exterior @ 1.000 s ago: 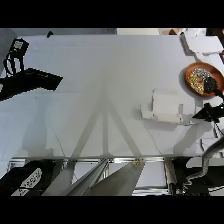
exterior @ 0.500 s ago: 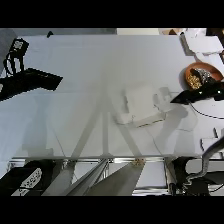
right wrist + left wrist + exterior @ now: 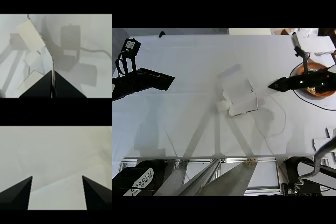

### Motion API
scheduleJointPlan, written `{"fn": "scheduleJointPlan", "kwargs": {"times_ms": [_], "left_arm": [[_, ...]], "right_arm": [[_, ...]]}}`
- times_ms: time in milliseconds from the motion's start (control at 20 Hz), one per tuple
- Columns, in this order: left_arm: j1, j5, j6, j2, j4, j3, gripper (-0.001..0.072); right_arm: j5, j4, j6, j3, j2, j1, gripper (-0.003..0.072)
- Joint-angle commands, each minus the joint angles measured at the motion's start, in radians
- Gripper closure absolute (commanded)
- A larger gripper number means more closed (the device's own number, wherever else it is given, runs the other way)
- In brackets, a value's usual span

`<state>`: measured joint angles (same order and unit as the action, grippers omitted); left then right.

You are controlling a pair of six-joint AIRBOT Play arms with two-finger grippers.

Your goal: Fold the box and place the chain.

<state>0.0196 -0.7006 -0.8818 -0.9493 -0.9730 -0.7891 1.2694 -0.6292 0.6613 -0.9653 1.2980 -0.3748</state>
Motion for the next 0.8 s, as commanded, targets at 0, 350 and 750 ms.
{"fn": "scheduleJointPlan", "kwargs": {"times_ms": [0, 350, 750], "left_arm": [[0.0, 0.0, 0.0, 0.001, 0.0, -0.001, 0.001], [0.0, 0.0, 0.0, 0.0, 0.0, -0.001, 0.001], [0.0, 0.0, 0.0, 0.0, 0.0, -0.001, 0.001]], "right_arm": [[-0.1, 0.06, -0.015, 0.124, -0.073, 0.044, 0.0677], [-0.55, 0.333, -0.193, 0.31, -0.105, 0.227, 0.0677], [-0.908, 0.359, -0.157, 0.423, -0.106, 0.414, 0.0679]]}}
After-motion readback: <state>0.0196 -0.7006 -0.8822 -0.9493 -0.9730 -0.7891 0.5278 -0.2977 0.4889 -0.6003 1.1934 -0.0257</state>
